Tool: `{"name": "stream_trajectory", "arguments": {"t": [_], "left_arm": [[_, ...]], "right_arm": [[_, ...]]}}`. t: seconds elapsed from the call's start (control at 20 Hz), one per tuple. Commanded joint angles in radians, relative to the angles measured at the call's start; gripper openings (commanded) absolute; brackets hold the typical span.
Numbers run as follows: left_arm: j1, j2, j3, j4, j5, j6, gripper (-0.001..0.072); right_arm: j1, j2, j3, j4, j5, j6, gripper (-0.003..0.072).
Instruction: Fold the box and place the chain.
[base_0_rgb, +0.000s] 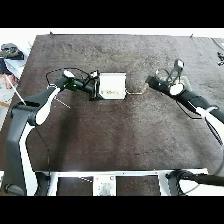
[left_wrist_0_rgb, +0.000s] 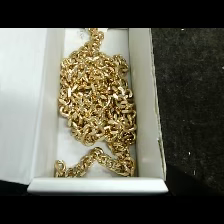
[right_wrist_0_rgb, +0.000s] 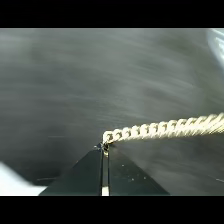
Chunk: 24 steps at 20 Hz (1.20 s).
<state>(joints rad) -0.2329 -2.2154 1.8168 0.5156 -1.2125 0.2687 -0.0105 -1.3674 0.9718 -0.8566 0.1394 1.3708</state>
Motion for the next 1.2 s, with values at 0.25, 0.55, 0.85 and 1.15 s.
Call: {"name": "stream_trajectory", "arguments": {"t": [0.25,0.55,0.85,1.15], "left_arm": [[0.0,0.001,0.001,0.0,0.0,0.001,0.0134],[0.0,0.001,0.001,0.0,0.0,0.0,0.0134],[0.0,0.001,0.001,0.0,0.0,0.0,0.0134],[0.0,0.001,0.001,0.0,0.0,0.0,0.0134]], "right_arm": [[0.306,0.199,0.174,0.004,-0.005,-0.175,-0.0013],[0.366,0.055,0.185,0.001,-0.008,-0.174,-0.0012],[0.341,-0.087,0.183,-0.068,0.041,-0.174,0.0134],[0.103,-0.076,0.183,-0.137,0.375,-0.175,0.0375]]}}
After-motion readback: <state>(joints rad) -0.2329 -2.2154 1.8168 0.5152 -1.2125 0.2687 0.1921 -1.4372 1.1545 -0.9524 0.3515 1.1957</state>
